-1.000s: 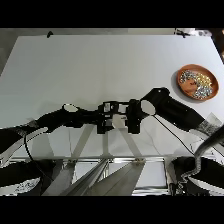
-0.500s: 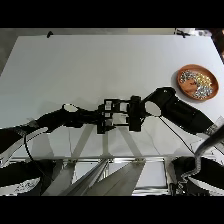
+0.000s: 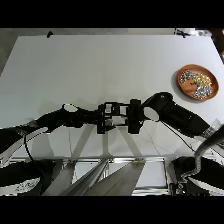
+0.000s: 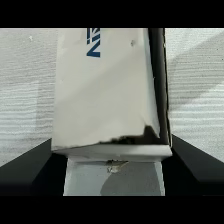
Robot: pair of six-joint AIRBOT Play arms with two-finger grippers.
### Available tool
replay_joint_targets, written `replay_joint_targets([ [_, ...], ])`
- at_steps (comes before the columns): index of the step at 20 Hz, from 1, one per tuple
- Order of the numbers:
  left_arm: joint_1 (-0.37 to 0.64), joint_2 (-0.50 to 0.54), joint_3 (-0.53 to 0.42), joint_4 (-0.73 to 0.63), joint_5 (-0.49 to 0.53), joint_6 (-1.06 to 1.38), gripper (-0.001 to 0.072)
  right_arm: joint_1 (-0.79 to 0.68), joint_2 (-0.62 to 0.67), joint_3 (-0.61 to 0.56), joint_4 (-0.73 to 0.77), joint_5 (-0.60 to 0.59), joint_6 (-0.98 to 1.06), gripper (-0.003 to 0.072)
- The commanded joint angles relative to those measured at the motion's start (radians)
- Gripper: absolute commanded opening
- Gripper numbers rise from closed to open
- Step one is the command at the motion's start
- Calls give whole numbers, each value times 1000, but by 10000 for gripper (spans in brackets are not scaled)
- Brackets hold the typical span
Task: Fold the box and place the chain.
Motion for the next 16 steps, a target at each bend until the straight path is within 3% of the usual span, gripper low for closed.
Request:
replay_joint_targets([
  [1, -1, 1, 0, 0, 0, 1, 388, 6, 0, -9, 4, -1, 18, 235],
  [10, 0, 1, 0, 0, 0, 0, 388, 37, 2, -33, -16, 3, 31, 243],
  [16, -1, 1, 0, 0, 0, 0, 388, 37, 65, -33, -58, -36, 34, 371],
])
